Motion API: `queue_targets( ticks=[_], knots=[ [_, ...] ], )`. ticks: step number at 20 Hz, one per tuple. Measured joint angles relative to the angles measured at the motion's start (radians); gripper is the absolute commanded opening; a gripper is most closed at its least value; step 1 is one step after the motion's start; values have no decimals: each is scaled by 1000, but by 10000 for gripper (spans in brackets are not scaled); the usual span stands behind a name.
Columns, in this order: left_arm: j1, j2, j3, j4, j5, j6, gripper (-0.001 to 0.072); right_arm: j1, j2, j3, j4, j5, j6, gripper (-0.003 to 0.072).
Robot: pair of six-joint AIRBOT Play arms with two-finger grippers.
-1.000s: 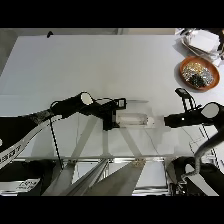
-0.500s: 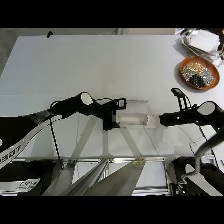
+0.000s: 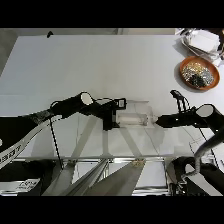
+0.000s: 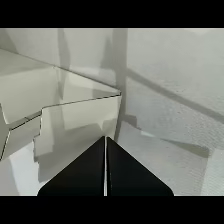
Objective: Fold the box and place the chain.
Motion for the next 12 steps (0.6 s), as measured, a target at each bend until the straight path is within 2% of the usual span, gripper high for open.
queue_targets(
  ticks=[7, 12],
  knots=[
    [0, 0, 0, 0, 0, -1, 314, 0, 0, -1, -93, -22, 86, 11],
    [0, 0, 0, 0, 0, 0, 314, 0, -2, -1, -90, -39, 104, 11]
  ],
)
